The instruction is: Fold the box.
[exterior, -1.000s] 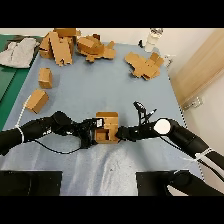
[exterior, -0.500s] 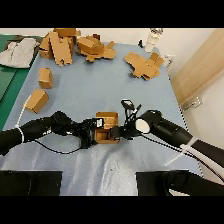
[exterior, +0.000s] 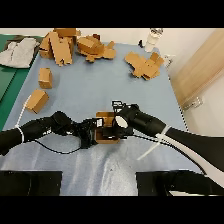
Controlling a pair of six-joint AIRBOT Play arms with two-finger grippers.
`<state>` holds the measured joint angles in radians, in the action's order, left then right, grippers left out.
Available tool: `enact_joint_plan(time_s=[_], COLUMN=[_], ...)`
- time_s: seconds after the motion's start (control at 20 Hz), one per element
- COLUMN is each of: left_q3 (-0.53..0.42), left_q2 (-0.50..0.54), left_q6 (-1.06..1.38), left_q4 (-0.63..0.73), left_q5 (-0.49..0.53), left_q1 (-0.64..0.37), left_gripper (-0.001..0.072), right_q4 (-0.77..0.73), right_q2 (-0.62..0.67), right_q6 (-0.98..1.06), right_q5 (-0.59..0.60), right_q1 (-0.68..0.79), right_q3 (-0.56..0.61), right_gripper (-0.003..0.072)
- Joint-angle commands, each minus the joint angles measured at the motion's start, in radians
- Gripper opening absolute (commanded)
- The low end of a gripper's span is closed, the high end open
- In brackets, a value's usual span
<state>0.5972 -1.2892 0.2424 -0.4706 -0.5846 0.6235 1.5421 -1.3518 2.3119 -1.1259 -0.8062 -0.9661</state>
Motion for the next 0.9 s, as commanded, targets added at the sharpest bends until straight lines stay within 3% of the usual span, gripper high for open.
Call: enact_joint_plan(time_s=[0.0, 0.15, 0.25, 0.35, 0.5, 0.55, 0.65, 0.85], left_q3=[0.0, 0.0, 0.0, 0.0, 0.0, 0.0, 0.0, 0.0], left_q2=[0.001, 0.001, 0.001, 0.001, 0.001, 0.001, 0.001, 0.001], left_q6=[0.001, 0.001, 0.001, 0.001, 0.001, 0.001, 0.001, 0.001], left_q4=[0.0, 0.0, 0.0, 0.0, 0.0, 0.0, 0.0, 0.0], left_q5=[0.001, 0.0, -0.001, -0.001, 0.0, 0.0, 0.001, 0.001], left_q1=[0.0, 0.0, 0.0, 0.0, 0.0, 0.0, 0.0, 0.0], left_gripper=[0.0286, 0.0286, 0.0286, 0.0285, 0.0286, 0.0286, 0.0286, 0.0286], right_q4=[-0.004, 0.031, 0.048, 0.053, 0.051, 0.047, 0.029, 0.006], right_q2=[-0.072, -0.094, -0.095, -0.095, -0.095, -0.094, -0.084, 0.014], right_q6=[0.039, 0.062, 0.064, 0.063, 0.045, 0.026, 0.024, 0.024], right_q5=[-0.046, -0.046, -0.045, -0.044, -0.042, -0.043, -0.064, -0.163], right_q1=[-0.006, -0.003, -0.003, -0.004, -0.004, -0.004, -0.004, -0.003], right_q3=[-0.037, -0.039, -0.038, -0.038, -0.039, -0.039, -0.04, -0.04], right_gripper=[0.0383, 0.0372, 0.0111, 0.0004, 0.0004, 0.0059, 0.0435, 0.0444])
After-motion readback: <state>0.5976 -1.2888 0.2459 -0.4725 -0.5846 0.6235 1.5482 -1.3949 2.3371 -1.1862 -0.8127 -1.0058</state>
